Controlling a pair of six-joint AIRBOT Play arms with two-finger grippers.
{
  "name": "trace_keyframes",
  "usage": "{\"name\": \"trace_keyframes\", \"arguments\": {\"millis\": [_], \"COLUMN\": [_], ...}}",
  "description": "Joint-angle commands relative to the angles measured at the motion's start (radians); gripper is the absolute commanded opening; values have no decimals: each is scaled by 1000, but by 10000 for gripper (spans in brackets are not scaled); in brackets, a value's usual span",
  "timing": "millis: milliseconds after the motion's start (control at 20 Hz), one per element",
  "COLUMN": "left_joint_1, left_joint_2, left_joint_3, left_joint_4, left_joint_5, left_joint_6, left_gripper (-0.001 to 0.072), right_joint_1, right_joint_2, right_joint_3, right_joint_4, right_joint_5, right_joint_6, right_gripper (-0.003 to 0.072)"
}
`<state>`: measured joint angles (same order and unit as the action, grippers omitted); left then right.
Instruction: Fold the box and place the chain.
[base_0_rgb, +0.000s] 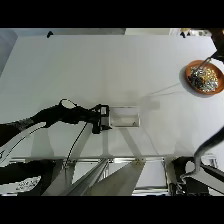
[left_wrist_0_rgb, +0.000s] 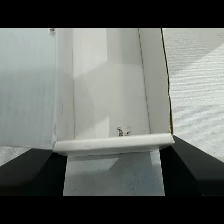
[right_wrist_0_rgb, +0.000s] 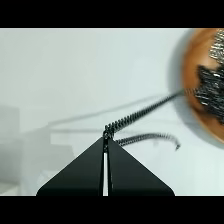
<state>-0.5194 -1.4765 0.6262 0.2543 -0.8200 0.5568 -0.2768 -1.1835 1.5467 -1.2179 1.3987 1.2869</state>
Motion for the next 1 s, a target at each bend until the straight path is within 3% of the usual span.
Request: {"name": "trace_keyframes", "arguments": {"millis": [0, 350, 950], "left_joint_1": [0, 0, 0], "left_joint_2": [1, 1, 1], "left_joint_3": [1, 1, 1], "left_joint_4": [0, 0, 0], "left_joint_5": [0, 0, 0], "left_joint_6": [0, 0, 0], "left_gripper": [152, 152, 152], "right_joint_1": [119, 380, 639], "right_joint_2": [65, 152, 255], "right_joint_3": [-1, -2, -2], "right_joint_4": [69, 66, 66], "right_joint_5": [63, 136, 163], "right_joint_6": [18, 65, 169], "right_gripper": [17, 17, 17]}}
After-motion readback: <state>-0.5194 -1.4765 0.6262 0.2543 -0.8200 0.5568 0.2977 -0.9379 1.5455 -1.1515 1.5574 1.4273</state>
